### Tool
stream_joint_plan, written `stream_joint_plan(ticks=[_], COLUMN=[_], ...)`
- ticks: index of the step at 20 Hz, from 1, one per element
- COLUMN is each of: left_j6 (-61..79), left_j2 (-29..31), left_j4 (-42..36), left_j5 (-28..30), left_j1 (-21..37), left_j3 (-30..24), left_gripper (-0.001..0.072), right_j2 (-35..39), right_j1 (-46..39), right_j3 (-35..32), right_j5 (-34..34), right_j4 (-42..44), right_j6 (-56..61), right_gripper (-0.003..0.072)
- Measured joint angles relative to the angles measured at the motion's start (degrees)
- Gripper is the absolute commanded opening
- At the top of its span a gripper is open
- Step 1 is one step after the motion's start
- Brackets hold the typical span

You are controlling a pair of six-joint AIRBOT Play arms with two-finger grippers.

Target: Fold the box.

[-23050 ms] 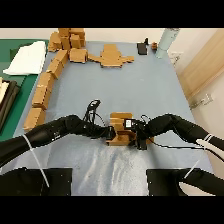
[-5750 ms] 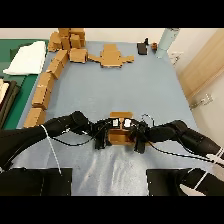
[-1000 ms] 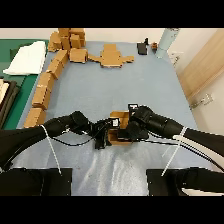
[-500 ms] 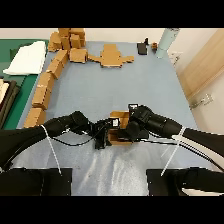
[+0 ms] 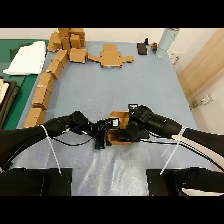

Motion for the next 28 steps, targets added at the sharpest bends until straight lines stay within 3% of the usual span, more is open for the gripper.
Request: stream_joint_plan(ticks=[3, 4, 5, 6, 7, 10, 11, 12, 17, 19, 24, 28], left_j6=[0.0, 0.0, 0.0, 0.0, 0.0, 0.0, 0.0, 0.0, 0.0, 0.0, 0.0, 0.0], left_j2=[0.0, 0.0, 0.0, 0.0, 0.0, 0.0, 0.0, 0.0, 0.0, 0.0, 0.0, 0.0], left_j4=[0.0, 0.0, 0.0, 0.0, 0.0, 0.0, 0.0, 0.0, 0.0, 0.0, 0.0, 0.0], left_j5=[0.0, 0.0, 0.0, 0.0, 0.0, 0.0, 0.0, 0.0, 0.0, 0.0, 0.0, 0.0], left_j1=[0.0, 0.0, 0.0, 0.0, 0.0, 0.0, 0.0, 0.0, 0.0, 0.0, 0.0, 0.0], left_j3=[0.0, 0.0, 0.0, 0.0, 0.0, 0.0, 0.0, 0.0, 0.0, 0.0, 0.0, 0.0], left_gripper=[0.0424, 0.0424, 0.0424, 0.0424, 0.0424, 0.0424, 0.0424, 0.0424, 0.0424, 0.0424, 0.0424, 0.0424], right_j2=[0.0, 0.0, 0.0, 0.0, 0.0, 0.0, 0.0, 0.0, 0.0, 0.0, 1.1, 2.2], right_j1=[0.0, 0.0, 0.0, 0.0, 0.0, 0.0, 0.0, 0.0, 0.0, 0.0, 0.0, 0.0], right_j3=[0.0, 0.0, 0.0, 0.0, 0.0, 0.1, 0.0, 0.0, 0.0, 0.1, 2.6, 6.1], right_j5=[-0.1, -0.1, -0.3, -0.5, -0.4, 0.0, 0.0, -0.1, 0.1, 0.0, -0.5, -4.9], right_j4=[0.0, 0.0, -0.2, -0.2, -0.3, 0.0, 0.0, -0.3, -0.7, -0.6, 1.1, 1.7], right_j6=[-0.5, -0.7, -0.9, -1.1, -1.3, -1.3, -1.3, -1.4, -1.5, -1.5, -1.5, -1.5], right_gripper=[0.0005, 0.0147, 0.0366, 0.0317, -0.0004, 0.0036, 0.0246, 0.0322, 0.0322, 0.0409, 0.0409, 0.0409])
